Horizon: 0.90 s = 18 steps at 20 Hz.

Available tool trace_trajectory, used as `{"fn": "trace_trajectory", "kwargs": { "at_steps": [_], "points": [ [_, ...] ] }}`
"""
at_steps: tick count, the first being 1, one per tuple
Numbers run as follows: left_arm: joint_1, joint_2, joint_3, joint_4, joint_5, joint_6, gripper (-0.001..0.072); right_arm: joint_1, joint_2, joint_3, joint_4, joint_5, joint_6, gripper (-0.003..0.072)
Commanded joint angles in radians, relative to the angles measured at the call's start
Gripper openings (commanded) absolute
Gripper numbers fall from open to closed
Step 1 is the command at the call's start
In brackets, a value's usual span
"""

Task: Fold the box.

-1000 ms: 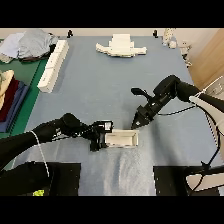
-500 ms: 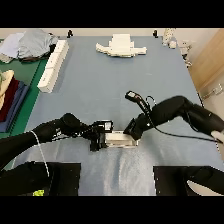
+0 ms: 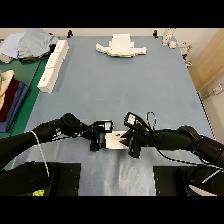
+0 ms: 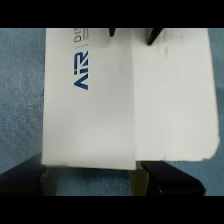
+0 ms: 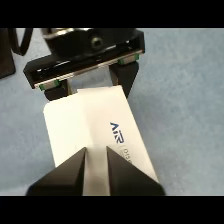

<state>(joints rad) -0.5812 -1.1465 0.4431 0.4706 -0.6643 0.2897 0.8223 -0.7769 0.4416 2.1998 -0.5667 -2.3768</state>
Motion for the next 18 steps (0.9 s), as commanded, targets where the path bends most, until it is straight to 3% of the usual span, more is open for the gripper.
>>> {"fn": "trace_trajectory", "kwargs": {
  "at_steps": [1,4,6,18],
  "points": [
    [0.001,0.000,0.001,0.000,0.000,0.000,0.0525,0.025,0.011,-0.006,-0.112,0.055,-0.017,0.0446],
    [0.001,0.000,0.001,0.000,0.000,0.000,0.0525,0.027,0.009,-0.002,-0.117,0.033,-0.073,0.0485],
    [0.001,0.000,0.001,0.000,0.000,0.000,0.0525,0.027,0.003,-0.002,-0.117,0.027,-0.114,0.0596],
    [0.001,0.000,0.001,0.000,0.000,0.000,0.0525,0.027,-0.068,0.039,-0.181,0.039,-0.261,0.0581]
  ]
}}
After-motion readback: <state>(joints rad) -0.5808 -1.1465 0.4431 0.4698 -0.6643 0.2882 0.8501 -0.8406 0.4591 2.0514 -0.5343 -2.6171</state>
